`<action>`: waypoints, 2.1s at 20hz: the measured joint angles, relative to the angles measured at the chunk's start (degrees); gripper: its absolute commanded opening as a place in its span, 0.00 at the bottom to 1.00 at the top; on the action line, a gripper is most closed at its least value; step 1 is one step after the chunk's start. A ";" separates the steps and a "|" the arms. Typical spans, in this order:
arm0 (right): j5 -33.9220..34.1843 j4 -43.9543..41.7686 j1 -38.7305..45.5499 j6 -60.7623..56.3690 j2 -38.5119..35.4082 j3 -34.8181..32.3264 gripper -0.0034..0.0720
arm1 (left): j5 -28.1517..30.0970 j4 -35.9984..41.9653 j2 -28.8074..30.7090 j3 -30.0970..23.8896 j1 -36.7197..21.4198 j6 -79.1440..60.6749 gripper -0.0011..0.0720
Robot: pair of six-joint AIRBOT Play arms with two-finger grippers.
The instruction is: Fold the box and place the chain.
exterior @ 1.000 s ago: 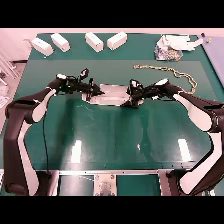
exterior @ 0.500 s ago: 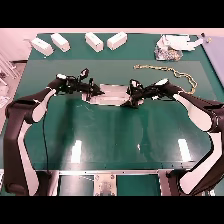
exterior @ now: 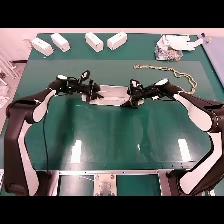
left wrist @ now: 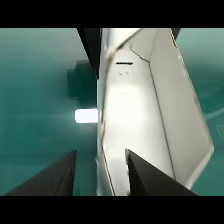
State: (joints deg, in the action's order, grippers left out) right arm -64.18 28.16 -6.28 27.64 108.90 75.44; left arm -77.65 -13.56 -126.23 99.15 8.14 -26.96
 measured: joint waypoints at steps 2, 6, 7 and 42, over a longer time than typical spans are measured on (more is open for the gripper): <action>0.00 0.00 0.00 0.00 0.00 -0.02 0.79 | -0.39 0.33 -0.07 -0.02 0.00 -0.04 0.53; 0.00 -0.04 0.00 0.02 0.00 -0.02 0.79 | -1.92 2.05 0.11 -0.02 -0.76 -0.11 0.53; 0.00 -0.07 0.00 0.02 0.00 -0.02 0.79 | -2.71 3.04 0.20 0.00 -1.11 -0.17 0.53; 0.04 -0.11 0.00 0.07 0.00 -0.02 0.79 | 11.61 0.98 17.27 -14.16 2.82 -0.76 0.03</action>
State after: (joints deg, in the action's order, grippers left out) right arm -64.14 28.05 -6.28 27.70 108.90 75.42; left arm -66.04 -12.58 -108.97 84.99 10.96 -27.73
